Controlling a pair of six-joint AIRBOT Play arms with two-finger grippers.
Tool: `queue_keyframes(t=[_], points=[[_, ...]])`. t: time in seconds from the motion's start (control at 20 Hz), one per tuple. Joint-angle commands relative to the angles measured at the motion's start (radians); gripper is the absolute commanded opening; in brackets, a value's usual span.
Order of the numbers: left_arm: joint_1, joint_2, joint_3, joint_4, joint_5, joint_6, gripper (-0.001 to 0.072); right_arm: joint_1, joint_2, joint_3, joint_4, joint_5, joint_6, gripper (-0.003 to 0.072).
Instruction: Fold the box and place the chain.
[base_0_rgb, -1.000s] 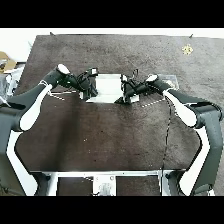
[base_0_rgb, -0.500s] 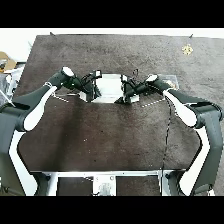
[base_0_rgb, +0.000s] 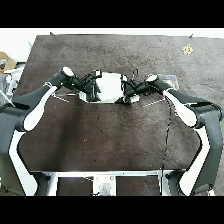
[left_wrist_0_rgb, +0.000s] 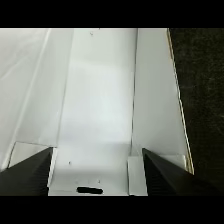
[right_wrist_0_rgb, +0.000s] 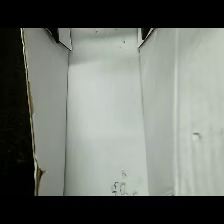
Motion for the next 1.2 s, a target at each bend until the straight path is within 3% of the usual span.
queue_keyframes(t=[0.0,0.05,0.1,0.15,0.2,0.25,0.6,0.8,1.0,1.15], points=[[0.014,0.002,0.002,0.019,0.007,-0.057,0.0512,0.0,-0.001,0.0,0.001,0.0,0.001,0.0395],[0.028,0.002,0.008,0.016,-0.012,-0.057,0.0305,0.0,-0.001,0.0,0.001,0.0,0.001,0.0395],[0.046,0.004,0.016,0.01,-0.035,-0.066,0.018,0.0,-0.001,0.0,0.001,0.0,0.001,0.0395],[0.063,0.009,0.025,0.006,-0.06,-0.079,0.0109,0.0,-0.001,0.0,0.001,0.0,0.001,0.0395],[0.078,0.016,0.035,0.004,-0.079,-0.102,0.01,0.0,-0.001,0.0,0.001,0.0,0.001,0.0395],[0.091,0.028,0.047,0.007,-0.085,-0.149,0.0009,0.0,-0.001,0.0,0.001,0.0,0.001,0.0395],[0.179,0.22,0.059,0.092,-0.065,-0.618,0.0009,0.0,-0.001,0.0,0.001,0.0,0.001,0.0395],[0.27,0.24,0.05,0.09,-0.094,-0.935,0.001,0.0,-0.001,0.0,0.001,0.0,0.001,0.0395],[0.335,0.238,-0.052,0.089,-0.062,-1.063,0.001,0.0,-0.001,0.0,0.001,0.0,0.001,0.0395],[0.33,0.238,-0.153,0.088,-0.045,-1.065,0.001,0.0,-0.001,0.0,0.001,0.0,0.001,0.0394]])
